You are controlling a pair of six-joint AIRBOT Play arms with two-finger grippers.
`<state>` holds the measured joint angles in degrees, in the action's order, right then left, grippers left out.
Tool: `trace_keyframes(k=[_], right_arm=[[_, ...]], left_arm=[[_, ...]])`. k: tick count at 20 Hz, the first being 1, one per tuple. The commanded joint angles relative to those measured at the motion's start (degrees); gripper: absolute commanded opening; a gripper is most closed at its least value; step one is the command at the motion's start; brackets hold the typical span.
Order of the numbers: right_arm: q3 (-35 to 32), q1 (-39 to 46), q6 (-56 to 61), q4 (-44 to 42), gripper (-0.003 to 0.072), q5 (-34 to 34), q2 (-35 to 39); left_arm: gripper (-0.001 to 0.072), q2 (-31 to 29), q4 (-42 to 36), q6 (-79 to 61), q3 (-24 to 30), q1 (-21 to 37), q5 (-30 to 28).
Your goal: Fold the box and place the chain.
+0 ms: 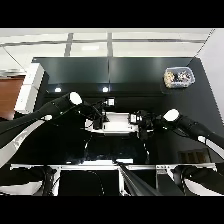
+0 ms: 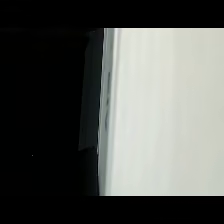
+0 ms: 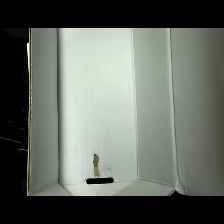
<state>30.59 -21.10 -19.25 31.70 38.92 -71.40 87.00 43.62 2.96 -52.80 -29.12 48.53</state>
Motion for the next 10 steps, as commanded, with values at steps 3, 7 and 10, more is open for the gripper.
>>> trace_keyframes(k=[3, 7, 10], right_arm=[[0.0, 0.0, 0.2, 0.0, 0.0702, -0.2, 0.0], [0.0, 0.0, 0.2, 0.0, 0.0584, -0.2, 0.0], [0.0, 0.0, 0.2, 0.0, 0.0473, -0.4, 0.0]], left_arm=[[0.0033, 0.0, 0.0, 0.0, 0.0, 0.0, 0.0], [0.0032, 0.0, -0.2, 0.0, 0.0, 0.0, 0.4], [0.0033, -0.1, -0.2, 0.4, 0.0, 0.1, 2.3]])
